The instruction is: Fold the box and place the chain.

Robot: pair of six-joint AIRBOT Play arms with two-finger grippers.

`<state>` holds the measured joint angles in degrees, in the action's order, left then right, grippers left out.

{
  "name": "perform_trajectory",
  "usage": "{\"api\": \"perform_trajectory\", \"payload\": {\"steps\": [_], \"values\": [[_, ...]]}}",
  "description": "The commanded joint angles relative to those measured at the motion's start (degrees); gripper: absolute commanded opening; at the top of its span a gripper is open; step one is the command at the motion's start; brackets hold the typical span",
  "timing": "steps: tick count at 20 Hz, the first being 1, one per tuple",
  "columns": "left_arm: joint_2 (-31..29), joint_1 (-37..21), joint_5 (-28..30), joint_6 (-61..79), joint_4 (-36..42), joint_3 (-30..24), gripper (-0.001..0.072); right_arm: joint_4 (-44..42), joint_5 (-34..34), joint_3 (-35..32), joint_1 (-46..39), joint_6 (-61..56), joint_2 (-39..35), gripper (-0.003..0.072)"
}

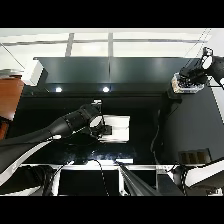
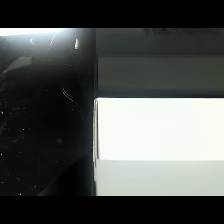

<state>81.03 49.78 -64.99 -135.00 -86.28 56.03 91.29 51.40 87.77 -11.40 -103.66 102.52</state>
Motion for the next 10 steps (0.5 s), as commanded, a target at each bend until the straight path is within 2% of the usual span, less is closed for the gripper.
{"api": "perform_trajectory", "payload": {"steps": [1, 2, 4, 5, 10], "values": [[0.0, 0.0, 0.0, 0.0, 0.0, 0.0, 0.0027, -0.3, -0.7, 0.5, 0.0, 0.0, 2.1, 0.0522], [0.0, -0.2, 0.0, 0.0, 0.0, 0.0, 0.0027, -0.2, -1.0, 0.5, 0.0, 0.0, 2.4, 0.0518], [0.0, -0.2, -0.1, 0.0, 0.0, 0.0, 0.0027, -0.2, -0.9, 0.8, 0.0, 0.0, 2.4, 0.0154], [0.0, -0.2, -0.1, 0.0, 0.0, 0.0, 0.0027, -0.2, 0.0, 1.5, 0.0, 0.1, 2.4, 0.0036], [0.0, -0.1, -0.2, 0.0, 0.0, 0.0, 0.0027, -0.3, 8.8, 9.3, 0.0, 7.3, 1.3, 0.0022]]}}
